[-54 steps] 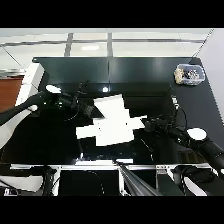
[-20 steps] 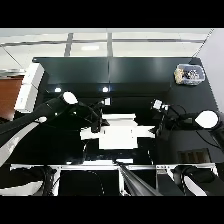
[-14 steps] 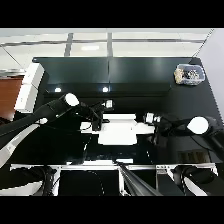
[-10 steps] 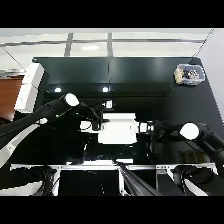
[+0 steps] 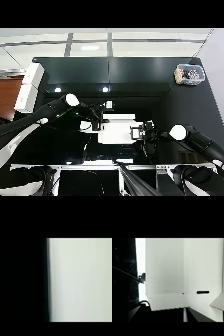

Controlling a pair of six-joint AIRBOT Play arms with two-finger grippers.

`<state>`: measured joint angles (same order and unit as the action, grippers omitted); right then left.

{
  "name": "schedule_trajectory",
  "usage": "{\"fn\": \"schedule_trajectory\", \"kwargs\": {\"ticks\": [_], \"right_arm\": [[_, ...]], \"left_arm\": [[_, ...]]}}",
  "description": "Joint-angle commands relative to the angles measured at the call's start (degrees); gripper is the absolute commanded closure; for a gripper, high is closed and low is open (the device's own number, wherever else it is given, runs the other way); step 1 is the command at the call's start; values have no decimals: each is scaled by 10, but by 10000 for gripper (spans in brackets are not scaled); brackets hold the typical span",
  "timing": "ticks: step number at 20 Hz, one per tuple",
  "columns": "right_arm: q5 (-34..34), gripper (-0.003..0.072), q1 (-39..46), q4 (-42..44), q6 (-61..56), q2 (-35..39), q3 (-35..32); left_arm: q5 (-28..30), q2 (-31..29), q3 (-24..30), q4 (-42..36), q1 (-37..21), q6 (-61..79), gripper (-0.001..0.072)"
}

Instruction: Fold the box and place the chain.

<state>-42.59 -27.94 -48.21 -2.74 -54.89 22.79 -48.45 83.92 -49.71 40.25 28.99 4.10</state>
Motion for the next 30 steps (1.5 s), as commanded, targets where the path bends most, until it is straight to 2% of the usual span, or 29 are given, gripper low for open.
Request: {"fn": "schedule_trajectory", "kwargs": {"ticks": [1, 7, 11, 19, 30], "right_arm": [[15, 40, -3, 10, 17, -4, 8], [10, 39, -4, 16, 17, -6, 8], [-1, 39, -4, 53, 17, -15, 6], [54, 39, -4, 102, 17, -19, -1], [59, 39, 36, 86, 24, 3, 46]], "left_arm": [[-5, 6, 0, 0, 0, 0, 686], [-5, 6, 0, 0, 0, 0, 686], [-5, 6, 0, 0, 0, 0, 686], [-2, 9, 0, -2, 0, 0, 686], [-2, 9, 0, -7, 0, 0, 685]]}}
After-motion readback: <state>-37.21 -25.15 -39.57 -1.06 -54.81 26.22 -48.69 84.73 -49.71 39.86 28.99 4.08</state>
